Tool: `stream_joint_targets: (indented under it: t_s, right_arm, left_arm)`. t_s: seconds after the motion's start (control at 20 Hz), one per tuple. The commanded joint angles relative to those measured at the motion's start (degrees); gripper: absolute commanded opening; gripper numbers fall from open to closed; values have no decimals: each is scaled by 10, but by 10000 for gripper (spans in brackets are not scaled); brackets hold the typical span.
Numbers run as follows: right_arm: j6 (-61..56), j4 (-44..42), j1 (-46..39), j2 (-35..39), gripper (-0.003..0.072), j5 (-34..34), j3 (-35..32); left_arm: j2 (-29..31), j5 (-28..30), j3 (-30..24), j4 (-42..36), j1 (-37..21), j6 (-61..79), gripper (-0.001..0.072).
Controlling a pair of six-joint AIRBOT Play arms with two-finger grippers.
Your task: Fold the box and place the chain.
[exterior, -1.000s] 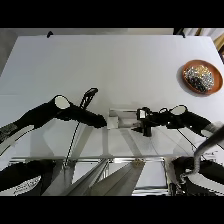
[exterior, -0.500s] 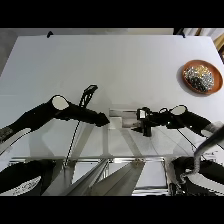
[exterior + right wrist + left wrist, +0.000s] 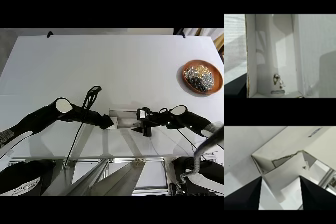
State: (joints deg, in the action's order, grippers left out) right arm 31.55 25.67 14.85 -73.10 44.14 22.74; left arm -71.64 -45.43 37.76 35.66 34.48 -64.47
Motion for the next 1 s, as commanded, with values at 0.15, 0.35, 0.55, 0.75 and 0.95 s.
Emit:
stream_joint_targets:
  t_s: [0.15, 0.35, 0.55, 0.75, 0.95]
  right_arm:
    - [0, 0, 0, 0, 399, 0, 0]
    - [0, 0, 0, 0, 399, 0, 0]
    - [0, 0, 0, 0, 399, 0, 0]
    - [0, 0, 0, 0, 399, 0, 0]
    - [0, 0, 0, 0, 399, 0, 0]
  left_arm:
    - [0, 30, 41, 136, 33, -179, 522]
    - [-1, 29, 68, 187, 56, -231, 522]
    - [-6, 28, 74, 215, 71, -262, 523]
    - [-22, 27, 75, 226, 85, -285, 523]
    - [-40, 3, 107, 272, 98, -338, 523]
